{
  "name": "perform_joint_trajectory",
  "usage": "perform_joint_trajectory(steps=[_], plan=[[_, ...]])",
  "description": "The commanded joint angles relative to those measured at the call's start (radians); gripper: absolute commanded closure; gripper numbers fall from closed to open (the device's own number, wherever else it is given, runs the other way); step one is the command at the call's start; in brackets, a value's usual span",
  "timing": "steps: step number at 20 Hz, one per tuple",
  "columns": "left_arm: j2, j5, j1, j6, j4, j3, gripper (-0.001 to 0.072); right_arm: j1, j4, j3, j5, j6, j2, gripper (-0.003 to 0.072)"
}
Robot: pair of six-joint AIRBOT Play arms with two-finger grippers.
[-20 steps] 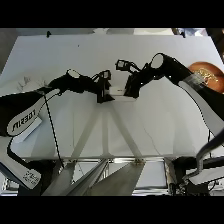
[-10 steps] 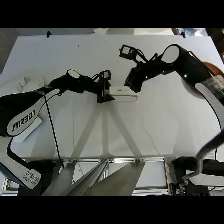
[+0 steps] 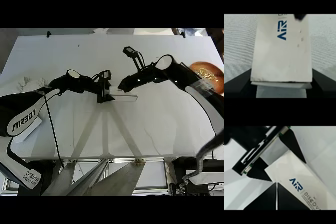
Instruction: Fold the box and place the chain.
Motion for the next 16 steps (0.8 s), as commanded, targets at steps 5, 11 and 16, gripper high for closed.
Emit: perform_joint_trajectory(steps=[5, 11, 16], plan=[[0.000, 0.000, 0.000, 0.000, 0.000, 0.000, 0.0429, 0.006, -0.001, -0.018, -0.024, 0.067, -0.069, 0.0675], [0.000, 0.000, 0.000, 0.000, 0.000, 0.000, 0.0429, 0.006, -0.109, -0.019, -0.021, 0.126, -0.082, 0.0675], [0.000, 0.000, 0.000, 0.000, 0.000, 0.000, 0.0429, 0.005, -0.093, -0.019, -0.021, 0.126, -0.080, 0.0675]])
